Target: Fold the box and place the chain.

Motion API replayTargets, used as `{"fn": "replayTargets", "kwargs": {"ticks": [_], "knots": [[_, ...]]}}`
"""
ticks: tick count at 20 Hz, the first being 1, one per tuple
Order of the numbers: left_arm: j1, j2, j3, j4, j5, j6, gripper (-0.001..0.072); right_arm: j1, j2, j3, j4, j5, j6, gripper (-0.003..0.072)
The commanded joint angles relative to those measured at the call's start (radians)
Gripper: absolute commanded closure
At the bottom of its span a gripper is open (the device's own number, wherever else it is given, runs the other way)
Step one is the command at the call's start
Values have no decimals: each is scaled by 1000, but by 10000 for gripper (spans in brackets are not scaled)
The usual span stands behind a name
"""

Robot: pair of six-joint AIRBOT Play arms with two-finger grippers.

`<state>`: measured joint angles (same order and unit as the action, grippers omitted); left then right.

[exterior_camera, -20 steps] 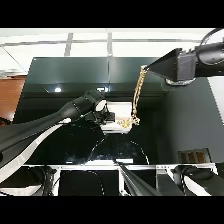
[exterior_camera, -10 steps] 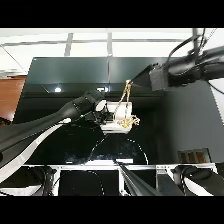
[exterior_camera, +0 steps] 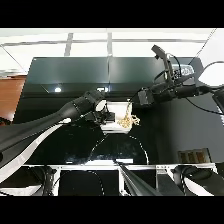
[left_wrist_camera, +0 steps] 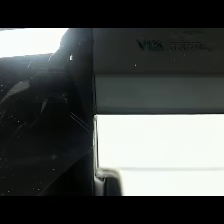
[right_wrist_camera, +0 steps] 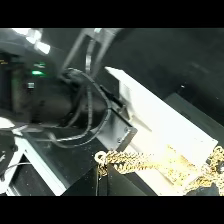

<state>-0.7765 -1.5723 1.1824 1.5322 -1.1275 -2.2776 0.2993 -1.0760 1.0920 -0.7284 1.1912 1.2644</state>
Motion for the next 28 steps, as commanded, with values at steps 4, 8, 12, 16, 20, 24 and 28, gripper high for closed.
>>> {"fn": "replayTargets", "kwargs": {"ticks": [4, 8, 12, 16, 20, 24, 28], "knots": [[-1, 1, 0, 0, 0, 0, 679, 2, -10, -36, -2, -63, 1, 668], [-1, 1, 0, 0, 0, 0, 679, 3, -10, -36, -2, -75, 21, 668], [-1, 1, 0, 0, 0, 0, 679, 4, -10, -36, -6, -81, 21, 667], [-1, 1, 0, 0, 0, 0, 679, -8, -10, -37, -26, -63, 21, 335], [-1, 1, 0, 0, 0, 0, 679, -121, -8, -77, -121, -76, -102, 335], [0, 1, 0, 0, 0, 0, 679, -200, -7, -311, -121, -207, -362, 335], [-1, 1, 0, 0, 0, 0, 679, -130, -8, -483, -119, -370, -662, -34]]}}
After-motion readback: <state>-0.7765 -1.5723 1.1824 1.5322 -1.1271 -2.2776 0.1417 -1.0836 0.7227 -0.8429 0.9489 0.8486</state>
